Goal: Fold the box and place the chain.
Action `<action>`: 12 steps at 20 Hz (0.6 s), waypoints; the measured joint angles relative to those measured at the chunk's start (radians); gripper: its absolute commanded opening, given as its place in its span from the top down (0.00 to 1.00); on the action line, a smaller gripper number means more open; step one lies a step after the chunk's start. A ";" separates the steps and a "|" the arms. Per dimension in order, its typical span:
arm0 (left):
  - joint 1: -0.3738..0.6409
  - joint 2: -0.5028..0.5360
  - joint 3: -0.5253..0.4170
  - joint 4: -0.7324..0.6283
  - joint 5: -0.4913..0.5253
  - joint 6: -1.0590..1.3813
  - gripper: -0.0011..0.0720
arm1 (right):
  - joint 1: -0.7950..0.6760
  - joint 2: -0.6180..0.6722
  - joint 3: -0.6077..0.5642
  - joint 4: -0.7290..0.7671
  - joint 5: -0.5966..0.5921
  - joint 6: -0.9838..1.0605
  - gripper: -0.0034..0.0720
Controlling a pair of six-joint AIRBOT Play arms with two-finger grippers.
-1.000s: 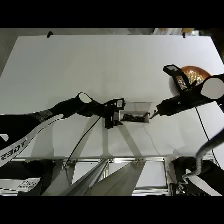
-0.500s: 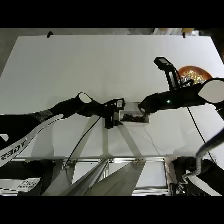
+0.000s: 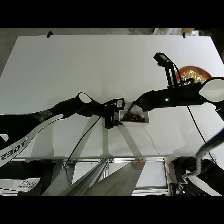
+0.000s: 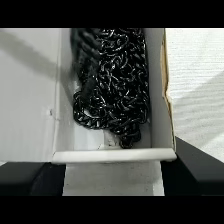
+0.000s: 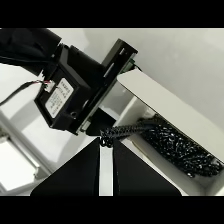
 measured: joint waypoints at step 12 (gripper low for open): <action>0.000 0.000 0.000 0.000 0.000 0.000 0.61 | 0.000 -0.012 -0.107 -0.165 0.007 -0.001 0.62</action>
